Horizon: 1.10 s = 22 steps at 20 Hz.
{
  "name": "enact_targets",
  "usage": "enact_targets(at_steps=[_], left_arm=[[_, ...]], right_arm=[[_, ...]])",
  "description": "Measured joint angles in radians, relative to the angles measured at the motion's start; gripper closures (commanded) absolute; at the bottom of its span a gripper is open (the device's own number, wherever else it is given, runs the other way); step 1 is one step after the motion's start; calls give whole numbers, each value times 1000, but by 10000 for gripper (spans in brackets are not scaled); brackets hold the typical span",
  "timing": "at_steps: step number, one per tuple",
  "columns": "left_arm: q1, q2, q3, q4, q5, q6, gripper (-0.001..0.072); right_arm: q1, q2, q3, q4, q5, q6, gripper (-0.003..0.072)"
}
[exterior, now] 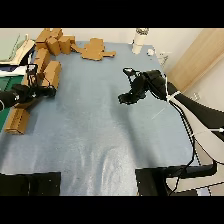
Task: Fold the box.
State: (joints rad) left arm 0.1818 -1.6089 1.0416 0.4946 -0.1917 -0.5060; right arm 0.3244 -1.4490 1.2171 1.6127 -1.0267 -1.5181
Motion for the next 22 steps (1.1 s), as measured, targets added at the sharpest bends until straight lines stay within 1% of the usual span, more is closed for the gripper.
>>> enact_targets(at_steps=[3,8,11,16,17,18,22], left_arm=[[5,-66,90,0,28,-23,243],[6,-156,216,-1,29,-39,243],[6,-184,249,0,29,-41,243],[6,-198,266,26,38,-40,234],[6,-198,267,36,36,-40,89],[6,-199,268,45,33,-39,19],[14,-200,270,59,16,-58,19]], right_arm=[[0,0,0,0,0,0,682],[0,0,0,0,0,0,682],[0,0,0,0,0,0,682],[0,0,0,0,0,0,682],[0,0,0,0,0,0,682],[0,0,0,0,0,0,682],[0,0,0,0,0,0,683]])
